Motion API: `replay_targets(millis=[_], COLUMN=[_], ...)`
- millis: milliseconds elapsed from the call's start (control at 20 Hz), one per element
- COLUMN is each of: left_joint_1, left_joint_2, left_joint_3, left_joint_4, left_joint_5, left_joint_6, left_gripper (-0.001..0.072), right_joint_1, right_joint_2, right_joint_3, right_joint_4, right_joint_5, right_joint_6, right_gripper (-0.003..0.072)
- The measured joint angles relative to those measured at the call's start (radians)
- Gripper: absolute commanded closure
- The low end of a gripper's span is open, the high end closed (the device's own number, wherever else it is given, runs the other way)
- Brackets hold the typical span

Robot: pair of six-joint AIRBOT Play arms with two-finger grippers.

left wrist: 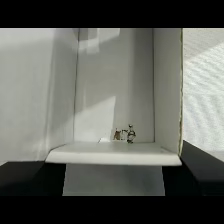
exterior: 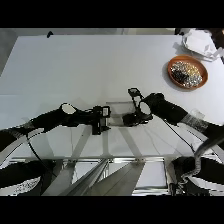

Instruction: Fold the box and place the chain.

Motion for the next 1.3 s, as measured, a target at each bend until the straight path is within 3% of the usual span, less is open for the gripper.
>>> replay_targets(millis=[250,400,500,550,600,750,800,850,950,1050,1300], left_joint_1=[0.0,0.0,0.0,0.0,0.0,0.0,0.0,0.0,0.0,0.0,0.0], left_joint_2=[0.0,0.0,0.0,0.0,0.0,0.0,0.0,0.0,0.0,0.0,0.0], left_joint_3=[0.0,0.0,0.0,0.0,0.0,0.0,0.0,0.0,0.0,0.0,0.0], left_joint_4=[-0.001,-0.002,-0.002,-0.002,-0.002,-0.003,-0.002,0.002,0.002,0.002,-0.002], left_joint_5=[-0.002,-0.003,-0.003,-0.003,-0.004,-0.005,-0.005,-0.005,-0.005,-0.005,-0.005], left_joint_6=[-0.001,-0.002,-0.002,-0.002,-0.002,-0.004,-0.003,0.004,0.003,0.002,-0.001], left_gripper=[0.0438,0.0438,0.0438,0.0438,0.0438,0.0438,0.0438,0.0438,0.0438,0.0438,0.0438], right_joint_1=[0.019,0.023,0.023,0.023,0.023,0.023,0.023,0.024,0.023,0.024,0.024], right_joint_2=[-0.025,-0.034,-0.038,-0.039,-0.04,-0.042,-0.042,-0.042,-0.042,-0.042,-0.042], right_joint_3=[0.033,0.047,0.052,0.053,0.054,0.056,0.056,0.056,0.056,0.056,0.056], right_joint_4=[-0.026,-0.06,-0.073,-0.081,-0.086,-0.089,-0.09,-0.095,-0.099,-0.091,-0.09], right_joint_5=[0.011,0.031,0.042,0.048,0.058,0.071,0.074,0.08,0.084,0.078,0.073], right_joint_6=[0.07,0.12,0.145,0.151,0.16,0.172,0.172,0.169,0.172,0.177,0.195], right_gripper=[0.0308,0.0502,0.0557,0.0652,0.0674,0.0665,0.0534,0.0454,0.0478,0.0655,0.0672])
